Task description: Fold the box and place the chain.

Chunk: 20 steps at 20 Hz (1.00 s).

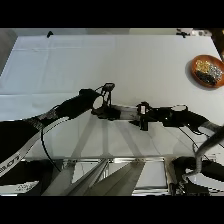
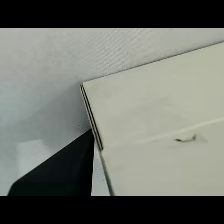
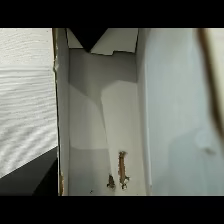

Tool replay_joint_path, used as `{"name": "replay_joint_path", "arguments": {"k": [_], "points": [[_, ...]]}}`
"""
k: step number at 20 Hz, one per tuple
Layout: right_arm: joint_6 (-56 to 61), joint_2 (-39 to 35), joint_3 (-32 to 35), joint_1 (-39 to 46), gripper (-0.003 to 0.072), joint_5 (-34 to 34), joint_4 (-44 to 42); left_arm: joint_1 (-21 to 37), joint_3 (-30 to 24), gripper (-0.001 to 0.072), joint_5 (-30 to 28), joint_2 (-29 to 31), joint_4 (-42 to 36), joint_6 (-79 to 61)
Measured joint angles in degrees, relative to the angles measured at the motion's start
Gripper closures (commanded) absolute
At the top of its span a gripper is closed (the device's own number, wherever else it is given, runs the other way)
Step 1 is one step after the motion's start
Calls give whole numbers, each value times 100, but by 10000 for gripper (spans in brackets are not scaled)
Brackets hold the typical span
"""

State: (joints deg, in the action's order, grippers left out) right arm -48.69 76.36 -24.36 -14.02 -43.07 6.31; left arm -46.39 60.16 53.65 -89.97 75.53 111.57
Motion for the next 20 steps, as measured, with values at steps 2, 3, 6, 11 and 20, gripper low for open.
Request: {"name": "replay_joint_path", "arguments": {"k": [2, 3, 6, 11, 20], "points": [[4, 0, 0, 0, 273, -20, -26, -42, 31, 435, 297, 35, 138, 59], [4, 0, 0, -2, 273, -35, -22, -55, 55, 434, 522, 63, 221, 83], [24, 0, -2, 4, 273, 44, -44, -63, 184, 428, 671, 166, 498, 186], [33, 0, -2, 9, 273, 103, -52, -66, 289, 251, 376, 219, 553, 271], [28, 0, -2, 9, 273, 57, -37, 39, 317, 265, -380, 131, 426, 315]]}}
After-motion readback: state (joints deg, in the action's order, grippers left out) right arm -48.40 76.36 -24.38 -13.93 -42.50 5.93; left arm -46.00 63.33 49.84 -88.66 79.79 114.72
